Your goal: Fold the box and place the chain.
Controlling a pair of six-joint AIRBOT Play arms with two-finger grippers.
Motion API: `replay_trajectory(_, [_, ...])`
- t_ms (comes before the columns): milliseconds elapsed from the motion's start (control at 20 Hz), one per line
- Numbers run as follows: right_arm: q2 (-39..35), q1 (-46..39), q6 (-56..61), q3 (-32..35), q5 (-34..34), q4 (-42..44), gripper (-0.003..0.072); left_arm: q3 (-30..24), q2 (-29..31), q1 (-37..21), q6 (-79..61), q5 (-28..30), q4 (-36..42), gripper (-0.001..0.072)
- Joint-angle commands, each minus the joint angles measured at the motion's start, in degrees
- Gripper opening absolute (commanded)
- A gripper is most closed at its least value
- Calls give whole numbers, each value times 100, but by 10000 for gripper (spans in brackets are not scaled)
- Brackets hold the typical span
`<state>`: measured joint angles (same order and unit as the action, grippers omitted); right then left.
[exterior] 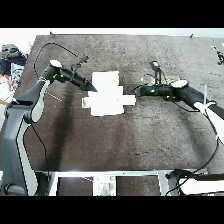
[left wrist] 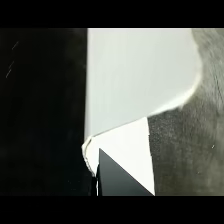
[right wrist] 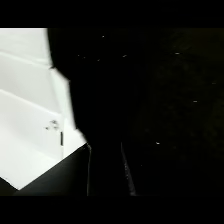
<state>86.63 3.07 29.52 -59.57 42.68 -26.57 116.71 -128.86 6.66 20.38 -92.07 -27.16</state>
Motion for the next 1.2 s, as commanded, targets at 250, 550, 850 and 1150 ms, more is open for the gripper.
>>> replay_trajectory(250, [-192,-374,7,-4,654,-391,233,-160,282,-4,-2192,278,358,6])
replay_trajectory(550, [-192,-374,-2,-4,522,-389,234,-973,509,-2,-2992,752,289,6])
replay_trajectory(850, [-192,-374,-157,-4,358,-391,234,-1150,516,166,-2994,1421,-393,6])
replay_trajectory(1150, [-192,-372,-448,-4,358,-389,235,-1150,511,175,-3145,1733,-367,6])
